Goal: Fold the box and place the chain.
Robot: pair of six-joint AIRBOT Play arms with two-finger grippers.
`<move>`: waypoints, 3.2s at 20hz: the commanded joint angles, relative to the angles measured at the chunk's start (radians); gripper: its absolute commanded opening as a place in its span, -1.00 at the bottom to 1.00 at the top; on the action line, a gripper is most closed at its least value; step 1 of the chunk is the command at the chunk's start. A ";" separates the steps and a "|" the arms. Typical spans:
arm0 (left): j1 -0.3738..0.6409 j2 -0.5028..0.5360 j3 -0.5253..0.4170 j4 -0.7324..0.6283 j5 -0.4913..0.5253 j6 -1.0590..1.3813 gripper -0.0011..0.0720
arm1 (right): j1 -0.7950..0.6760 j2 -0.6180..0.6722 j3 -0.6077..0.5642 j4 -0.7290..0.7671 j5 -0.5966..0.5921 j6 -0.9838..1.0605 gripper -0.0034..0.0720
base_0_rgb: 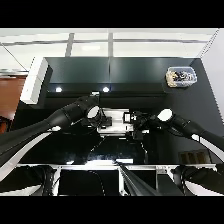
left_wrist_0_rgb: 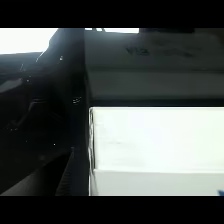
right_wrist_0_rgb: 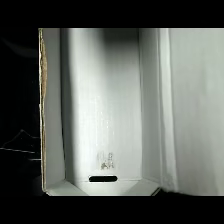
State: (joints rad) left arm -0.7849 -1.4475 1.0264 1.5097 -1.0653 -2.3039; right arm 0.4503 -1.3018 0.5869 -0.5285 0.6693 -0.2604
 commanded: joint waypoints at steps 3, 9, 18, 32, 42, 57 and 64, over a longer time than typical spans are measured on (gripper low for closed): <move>0.001 -0.006 0.003 0.000 -0.016 -0.006 -0.08 | 0.000 0.000 0.000 0.000 0.000 0.000 -0.57; 0.001 -0.029 0.006 -0.002 -0.013 -0.008 -0.08 | 0.000 0.000 0.000 0.000 0.000 -0.001 -0.57; 0.001 -0.036 0.039 0.000 -0.020 -0.004 -0.91 | 0.000 0.000 0.000 0.000 0.000 0.000 -0.57; 0.002 -0.036 0.039 0.000 -0.023 -0.004 -0.91 | -0.010 0.106 0.000 -0.133 -0.003 0.077 0.90; 0.002 -0.036 0.039 0.012 -0.045 0.007 -0.91 | -0.014 0.125 0.000 -0.189 0.039 0.066 0.35; 0.002 -0.036 0.039 0.000 -0.043 0.007 -0.91 | 0.075 0.085 0.000 0.060 -0.062 0.073 -0.78; 0.002 -0.036 0.039 0.000 -0.043 0.007 -0.91 | 0.075 0.085 0.000 0.015 -0.060 0.086 -0.22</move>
State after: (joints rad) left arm -0.7841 -1.4830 1.0653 1.5097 -1.1076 -2.2963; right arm 0.5247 -1.2167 0.5869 -0.5030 0.6109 -0.1806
